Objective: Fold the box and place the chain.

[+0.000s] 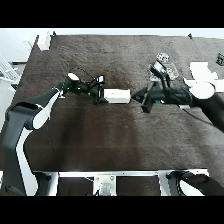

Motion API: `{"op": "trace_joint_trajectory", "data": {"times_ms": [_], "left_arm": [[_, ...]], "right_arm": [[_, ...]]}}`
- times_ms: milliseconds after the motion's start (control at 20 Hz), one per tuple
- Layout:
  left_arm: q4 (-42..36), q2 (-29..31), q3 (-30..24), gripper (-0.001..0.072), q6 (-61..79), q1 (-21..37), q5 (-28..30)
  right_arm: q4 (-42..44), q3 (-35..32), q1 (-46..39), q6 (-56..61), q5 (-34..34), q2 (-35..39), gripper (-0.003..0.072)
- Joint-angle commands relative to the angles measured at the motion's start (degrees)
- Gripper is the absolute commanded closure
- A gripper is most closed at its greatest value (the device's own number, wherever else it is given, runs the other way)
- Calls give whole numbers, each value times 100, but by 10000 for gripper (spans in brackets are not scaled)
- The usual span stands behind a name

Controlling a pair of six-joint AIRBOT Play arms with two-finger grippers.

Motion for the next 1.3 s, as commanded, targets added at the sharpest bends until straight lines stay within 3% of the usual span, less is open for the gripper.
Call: {"op": "trace_joint_trajectory", "data": {"times_ms": [0,150,350,400,450,650,900,1100,1250], "left_arm": [[-15,-2,2,231,0,-2,-4],[-17,-2,2,231,0,-4,-7],[-17,-2,2,242,-2,-4,-37],[-22,0,4,560,-22,-2,-55],[-17,11,20,690,-103,4,-144],[72,372,26,695,-1255,70,-46],[271,1449,24,695,-2262,721,155],[603,2181,26,696,-3217,1692,1060],[811,2356,26,693,-3864,2551,1744]], "right_arm": [[0,-1244,-330,352,-210,1150,680],[4,-1834,-546,437,-208,1679,679],[0,-2006,-546,459,-208,1954,679],[2,-2006,-546,459,-205,1954,679],[0,-2006,-546,457,-208,1954,679],[-9,-2006,-549,455,-208,1954,679],[-22,-2006,-549,457,-210,1954,678],[-22,-2006,-549,457,-214,1954,678],[-20,-2006,-546,505,-337,1952,679]]}}
